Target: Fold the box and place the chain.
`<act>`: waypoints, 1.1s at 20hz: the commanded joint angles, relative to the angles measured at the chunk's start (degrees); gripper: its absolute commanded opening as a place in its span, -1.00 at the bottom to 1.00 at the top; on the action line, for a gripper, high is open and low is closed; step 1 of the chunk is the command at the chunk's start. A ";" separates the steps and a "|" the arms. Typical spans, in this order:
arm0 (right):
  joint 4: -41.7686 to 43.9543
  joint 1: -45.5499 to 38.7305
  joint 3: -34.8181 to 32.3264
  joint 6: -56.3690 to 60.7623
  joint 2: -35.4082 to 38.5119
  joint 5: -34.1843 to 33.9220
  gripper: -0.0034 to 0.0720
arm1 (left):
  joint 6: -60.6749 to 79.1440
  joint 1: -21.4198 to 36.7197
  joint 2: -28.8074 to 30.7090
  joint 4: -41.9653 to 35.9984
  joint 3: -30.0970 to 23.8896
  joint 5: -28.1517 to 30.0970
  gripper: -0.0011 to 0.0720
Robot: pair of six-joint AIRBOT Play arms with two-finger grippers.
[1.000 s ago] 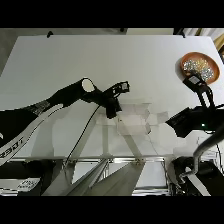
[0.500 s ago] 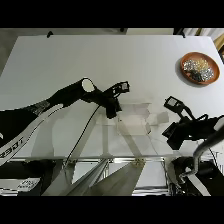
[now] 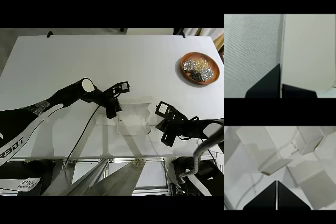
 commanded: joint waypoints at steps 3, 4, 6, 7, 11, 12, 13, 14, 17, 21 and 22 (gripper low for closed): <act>-2.21 2.32 -0.15 -0.26 0.00 -0.72 -0.87 | 0.02 -0.04 -0.04 0.02 0.02 0.02 -0.94; -2.27 2.32 -0.15 -0.26 -0.02 -1.01 -0.87 | 0.02 -0.04 -0.04 0.02 0.02 0.02 -0.94; -1.79 2.32 -0.20 -0.74 -0.02 -0.96 -0.87 | 0.02 -0.04 -0.04 0.00 0.02 0.02 -0.94; -1.70 2.32 -0.31 -0.72 -0.04 -0.85 -0.87 | 0.02 -0.04 -0.04 0.00 0.02 0.02 -0.94; -2.84 3.98 -4.46 -0.85 0.02 -4.26 -0.59 | 0.02 -0.04 -0.04 0.00 0.02 0.02 -0.94; -4.42 6.54 -5.84 -0.90 0.02 -6.43 0.10 | 0.02 -0.04 -0.04 0.00 0.02 0.02 -0.94; -5.51 9.51 -7.41 -0.90 0.02 -9.86 1.00 | 0.02 -0.04 -0.04 0.02 0.02 0.02 -0.94; -6.16 12.39 -8.90 -1.01 0.02 -13.31 1.00 | 0.02 -0.04 -0.04 0.00 0.02 0.02 -0.94; -6.67 18.08 -11.65 -2.84 0.02 -20.00 1.00 | 0.02 -0.04 -0.04 0.00 0.02 0.02 -0.94; -7.21 18.51 -12.22 -2.86 -0.52 -21.53 0.99 | 0.02 -0.04 -0.04 0.00 0.02 0.02 -0.94; -7.76 18.51 -12.55 -2.86 -1.05 -21.99 0.99 | 0.02 -0.04 -0.04 0.02 0.02 0.02 -0.94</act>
